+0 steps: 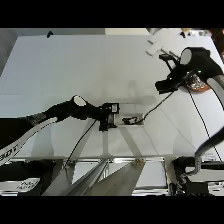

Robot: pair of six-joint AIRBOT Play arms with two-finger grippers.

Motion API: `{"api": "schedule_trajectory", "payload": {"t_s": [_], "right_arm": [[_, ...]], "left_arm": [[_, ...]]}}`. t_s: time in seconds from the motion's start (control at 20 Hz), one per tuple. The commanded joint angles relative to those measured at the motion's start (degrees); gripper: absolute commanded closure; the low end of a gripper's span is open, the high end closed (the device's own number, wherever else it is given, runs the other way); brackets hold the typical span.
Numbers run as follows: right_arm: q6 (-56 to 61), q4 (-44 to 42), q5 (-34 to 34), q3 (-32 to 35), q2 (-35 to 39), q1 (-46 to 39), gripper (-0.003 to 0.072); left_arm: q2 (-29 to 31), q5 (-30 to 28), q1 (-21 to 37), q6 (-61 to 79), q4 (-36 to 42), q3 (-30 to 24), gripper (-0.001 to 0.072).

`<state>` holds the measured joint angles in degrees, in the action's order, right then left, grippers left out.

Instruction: Fold the box and place the chain.

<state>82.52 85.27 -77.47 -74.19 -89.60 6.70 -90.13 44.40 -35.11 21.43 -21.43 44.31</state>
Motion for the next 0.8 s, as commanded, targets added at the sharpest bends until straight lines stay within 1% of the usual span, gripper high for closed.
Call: {"api": "schedule_trajectory", "payload": {"t_s": [0.0,0.2,0.3,0.45,0.75], "right_arm": [[0.2,0.7,-0.8,0.6,-5.7,-1.0,0.0472],[0.2,1.9,-0.7,2.7,-5.9,-1.8,0.0466],[0.2,2.1,1.3,3.5,-5.9,-2.3,0.0457],[1.5,1.7,3.7,3.6,-5.9,-2.3,0.0422],[2.7,3.0,6.0,3.6,-5.9,-2.3,0.0426]], "left_arm": [[0.0,0.0,0.0,0.0,0.0,0.0,0.0374],[0.0,0.0,0.0,0.0,0.0,0.0,0.0374],[0.0,0.0,0.0,0.0,0.0,0.0,0.0374],[0.0,0.0,0.0,0.0,0.0,0.0,0.0374],[0.0,0.0,0.0,0.0,0.0,0.0,0.0374]]}}
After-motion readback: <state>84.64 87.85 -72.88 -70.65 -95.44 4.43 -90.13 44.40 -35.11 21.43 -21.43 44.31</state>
